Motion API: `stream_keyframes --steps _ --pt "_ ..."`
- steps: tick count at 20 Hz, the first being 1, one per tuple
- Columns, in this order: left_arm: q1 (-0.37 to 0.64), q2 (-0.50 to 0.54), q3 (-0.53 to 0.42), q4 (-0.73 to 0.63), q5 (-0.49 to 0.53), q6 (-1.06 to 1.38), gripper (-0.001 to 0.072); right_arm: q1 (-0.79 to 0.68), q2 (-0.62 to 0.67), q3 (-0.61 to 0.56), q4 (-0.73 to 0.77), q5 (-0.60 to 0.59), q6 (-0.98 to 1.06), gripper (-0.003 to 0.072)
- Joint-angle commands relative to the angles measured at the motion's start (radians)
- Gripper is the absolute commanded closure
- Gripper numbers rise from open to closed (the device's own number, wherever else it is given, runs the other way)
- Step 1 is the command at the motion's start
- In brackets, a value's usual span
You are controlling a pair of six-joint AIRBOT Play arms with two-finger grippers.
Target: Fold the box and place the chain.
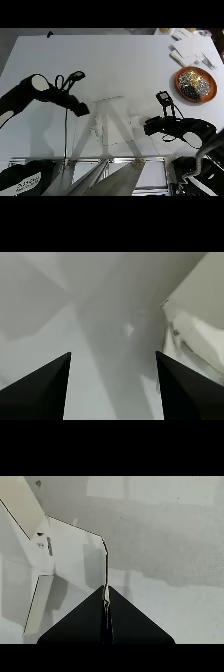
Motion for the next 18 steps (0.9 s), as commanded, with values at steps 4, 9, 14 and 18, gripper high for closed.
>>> stream_keyframes --steps 4,9,14,18 --pt "0.001 -0.174 0.0 -0.326 -0.076 0.319 0.0074 0.004 0.001 -0.001 -0.001 -0.005 0.006 0.0669" --pt "-0.008 -0.232 0.0 -0.341 -0.09 0.362 0.0091 0.004 0.001 -0.001 -0.001 -0.005 0.006 0.0669" --pt "-0.054 -0.264 0.0 -0.369 -0.092 0.46 0.0269 0.004 0.001 -0.001 0.003 -0.005 0.006 0.0669" --pt "-0.07 -0.265 0.0 -0.368 -0.05 0.493 0.0621 0.004 0.001 -0.001 0.008 -0.005 0.006 0.0669"
